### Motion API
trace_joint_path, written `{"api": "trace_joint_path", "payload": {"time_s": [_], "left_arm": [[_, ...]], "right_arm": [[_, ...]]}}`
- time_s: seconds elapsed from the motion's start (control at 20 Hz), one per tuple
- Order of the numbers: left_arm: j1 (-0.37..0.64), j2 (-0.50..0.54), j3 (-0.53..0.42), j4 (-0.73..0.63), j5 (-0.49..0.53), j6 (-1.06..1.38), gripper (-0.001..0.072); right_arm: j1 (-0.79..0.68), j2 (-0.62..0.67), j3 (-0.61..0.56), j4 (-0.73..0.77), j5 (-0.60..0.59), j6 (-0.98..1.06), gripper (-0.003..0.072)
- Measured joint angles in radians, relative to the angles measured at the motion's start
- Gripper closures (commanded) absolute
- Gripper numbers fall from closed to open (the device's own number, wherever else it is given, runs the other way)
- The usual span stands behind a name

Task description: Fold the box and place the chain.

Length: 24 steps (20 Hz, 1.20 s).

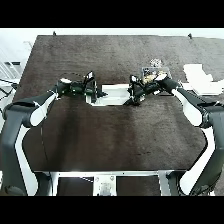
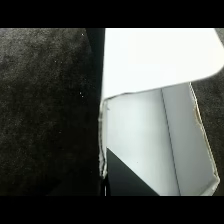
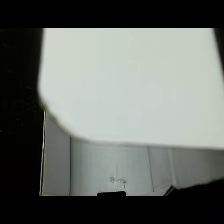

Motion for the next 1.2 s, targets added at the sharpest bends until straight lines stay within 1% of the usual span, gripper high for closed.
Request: {"api": "trace_joint_path", "payload": {"time_s": [0.05, 1.2], "left_arm": [[0.000, 0.000, 0.000, 0.000, 0.000, 0.000, 0.0691], [0.000, 0.000, 0.000, 0.000, 0.000, 0.000, 0.0690]], "right_arm": [[0.000, 0.000, 0.000, 0.002, 0.000, 0.001, 0.0103], [0.000, 0.000, 0.000, 0.010, 0.000, 0.005, 0.0102]]}}
